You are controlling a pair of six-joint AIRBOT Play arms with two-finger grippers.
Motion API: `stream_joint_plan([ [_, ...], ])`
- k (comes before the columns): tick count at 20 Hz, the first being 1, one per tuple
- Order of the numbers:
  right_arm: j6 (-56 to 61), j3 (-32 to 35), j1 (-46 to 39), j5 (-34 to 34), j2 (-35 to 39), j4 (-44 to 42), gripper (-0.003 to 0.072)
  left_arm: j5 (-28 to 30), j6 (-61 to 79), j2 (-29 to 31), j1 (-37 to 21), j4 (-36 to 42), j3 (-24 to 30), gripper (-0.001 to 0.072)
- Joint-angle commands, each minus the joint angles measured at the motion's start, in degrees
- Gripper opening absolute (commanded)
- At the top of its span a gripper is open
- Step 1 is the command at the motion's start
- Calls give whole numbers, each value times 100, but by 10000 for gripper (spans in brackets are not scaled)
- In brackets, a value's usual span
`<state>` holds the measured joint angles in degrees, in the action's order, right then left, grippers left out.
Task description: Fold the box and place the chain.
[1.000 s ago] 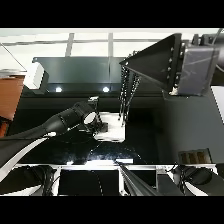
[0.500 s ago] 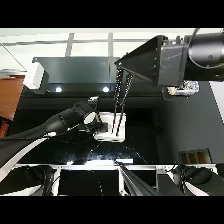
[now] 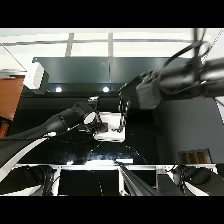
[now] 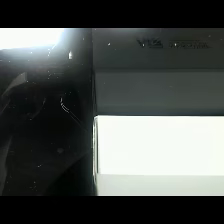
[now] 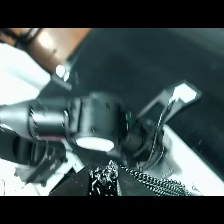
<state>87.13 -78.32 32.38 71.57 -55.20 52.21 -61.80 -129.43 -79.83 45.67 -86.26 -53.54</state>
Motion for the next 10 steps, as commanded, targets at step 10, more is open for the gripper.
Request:
stream_joint_plan([
  [10,426,968,428,129,-330,1235,22,20,0,0,2,-2,2,27],
])
